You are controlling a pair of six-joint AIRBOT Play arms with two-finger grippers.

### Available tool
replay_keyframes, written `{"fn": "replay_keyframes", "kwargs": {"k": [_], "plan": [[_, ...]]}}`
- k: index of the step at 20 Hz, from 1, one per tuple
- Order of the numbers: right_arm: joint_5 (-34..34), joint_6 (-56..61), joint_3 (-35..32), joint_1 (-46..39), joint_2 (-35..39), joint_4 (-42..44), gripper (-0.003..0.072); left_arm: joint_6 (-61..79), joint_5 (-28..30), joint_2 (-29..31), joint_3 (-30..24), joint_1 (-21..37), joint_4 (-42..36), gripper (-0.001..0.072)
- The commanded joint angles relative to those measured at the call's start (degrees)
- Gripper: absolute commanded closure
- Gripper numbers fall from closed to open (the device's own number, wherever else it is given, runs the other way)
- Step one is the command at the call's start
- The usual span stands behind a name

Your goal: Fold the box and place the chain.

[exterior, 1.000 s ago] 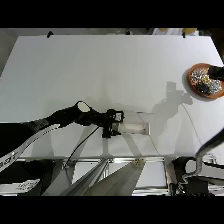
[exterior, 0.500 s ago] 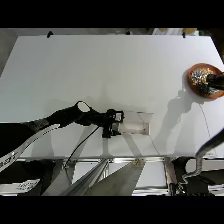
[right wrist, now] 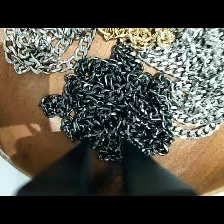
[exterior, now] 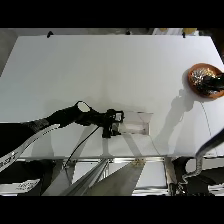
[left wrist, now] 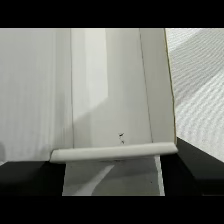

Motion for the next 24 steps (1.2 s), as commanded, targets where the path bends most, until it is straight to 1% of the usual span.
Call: {"fn": "replay_keyframes", "kwargs": {"k": [1,2,7,9,11,13,15,19,22,24], "plan": [[-0.6,-0.2,0.0,0.0,-0.4,0.2,0.064,0.0,0.0,0.0,0.0,0.0,0.0,0.0395],[-0.4,-0.2,0.0,0.0,-0.3,0.2,0.0667,0.0,0.0,0.0,0.0,0.0,0.0,0.0395],[0.6,-0.2,0.0,0.0,1.2,0.3,0.0668,0.0,0.0,0.0,0.0,0.0,0.0,0.0395],[1.6,-0.2,0.0,0.0,3.2,0.4,0.0668,0.0,0.0,0.0,0.0,0.0,0.0,0.0395],[4.0,-0.2,0.0,0.0,7.1,1.6,0.0668,0.0,0.0,0.0,0.0,0.0,0.0,0.0395],[6.9,-1.0,0.0,0.2,12.9,5.9,0.0668,0.0,0.0,0.0,0.0,0.0,0.0,0.0395],[9.0,-2.1,0.0,1.6,20.3,8.9,0.0668,0.0,0.0,0.0,0.0,0.0,0.0,0.0395],[15.3,-2.1,0.0,6.8,36.1,9.4,0.0668,0.0,0.0,0.0,0.0,0.0,0.0,0.0395],[19.5,-2.1,0.0,11.4,45.2,9.5,0.0668,0.0,0.0,0.0,0.0,0.0,0.0,0.0395],[22.1,-2.0,0.0,14.3,49.7,10.1,0.0668,0.0,0.0,0.0,0.0,0.0,0.0,0.0395]]}}
